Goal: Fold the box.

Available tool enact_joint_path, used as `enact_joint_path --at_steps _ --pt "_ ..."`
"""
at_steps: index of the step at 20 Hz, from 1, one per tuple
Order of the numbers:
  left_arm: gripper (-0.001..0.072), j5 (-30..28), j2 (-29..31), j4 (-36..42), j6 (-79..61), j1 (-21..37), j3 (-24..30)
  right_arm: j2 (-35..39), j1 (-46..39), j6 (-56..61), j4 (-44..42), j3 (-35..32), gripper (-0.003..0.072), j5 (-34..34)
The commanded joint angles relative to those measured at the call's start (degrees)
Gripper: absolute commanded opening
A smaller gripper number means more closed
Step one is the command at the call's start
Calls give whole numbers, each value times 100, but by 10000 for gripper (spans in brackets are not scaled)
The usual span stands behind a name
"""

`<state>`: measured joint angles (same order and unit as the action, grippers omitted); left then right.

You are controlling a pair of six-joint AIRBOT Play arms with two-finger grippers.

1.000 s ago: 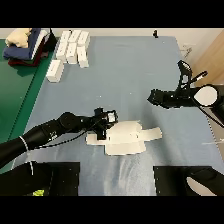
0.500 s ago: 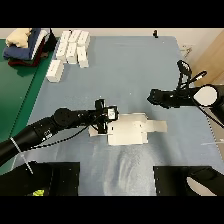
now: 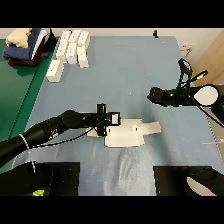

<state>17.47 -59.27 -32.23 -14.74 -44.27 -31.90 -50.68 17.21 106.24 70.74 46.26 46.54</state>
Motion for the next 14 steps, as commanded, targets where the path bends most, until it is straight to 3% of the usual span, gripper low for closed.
enact_joint_path --at_steps 1,11,14 --pt "11 -179 -63 286 33 -111 203 4 7 -52 -103 2 260 -7" --pt "11 -157 28 564 448 -697 448 4 7 -136 -160 2 260 -7" --pt "11 190 114 509 807 -708 466 4 7 -195 -162 2 260 -4"
